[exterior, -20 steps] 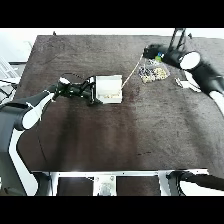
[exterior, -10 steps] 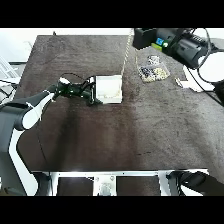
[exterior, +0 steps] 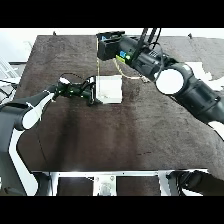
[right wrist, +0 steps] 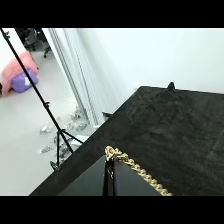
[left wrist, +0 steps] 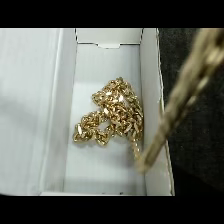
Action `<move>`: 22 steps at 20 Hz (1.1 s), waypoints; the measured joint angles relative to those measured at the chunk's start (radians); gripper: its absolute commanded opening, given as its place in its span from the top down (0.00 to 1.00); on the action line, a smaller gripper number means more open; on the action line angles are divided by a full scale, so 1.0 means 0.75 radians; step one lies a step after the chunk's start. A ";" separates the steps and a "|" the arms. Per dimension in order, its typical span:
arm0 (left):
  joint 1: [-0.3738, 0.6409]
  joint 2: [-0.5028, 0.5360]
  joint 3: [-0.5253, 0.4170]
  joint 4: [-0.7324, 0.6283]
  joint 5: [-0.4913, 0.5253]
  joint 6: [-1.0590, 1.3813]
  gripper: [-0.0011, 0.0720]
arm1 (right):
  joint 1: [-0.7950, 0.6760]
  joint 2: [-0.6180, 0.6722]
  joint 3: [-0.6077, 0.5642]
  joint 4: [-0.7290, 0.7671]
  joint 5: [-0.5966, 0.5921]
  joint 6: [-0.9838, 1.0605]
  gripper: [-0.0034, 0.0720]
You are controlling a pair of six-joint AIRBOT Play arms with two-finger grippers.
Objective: Fold the box and place the chain.
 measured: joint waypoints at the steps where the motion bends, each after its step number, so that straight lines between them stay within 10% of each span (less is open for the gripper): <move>1: -0.001 0.000 0.000 0.000 -0.001 0.000 0.42 | 0.004 -0.018 -0.001 0.000 -0.008 0.010 0.96; 15: -0.001 0.000 0.000 0.001 -0.006 0.000 0.42 | -0.063 -0.102 -0.196 0.001 -0.056 0.124 0.95; 22: -0.001 0.000 0.000 0.001 -0.006 0.000 0.42 | -0.114 -0.409 -0.296 0.012 -0.144 0.214 0.89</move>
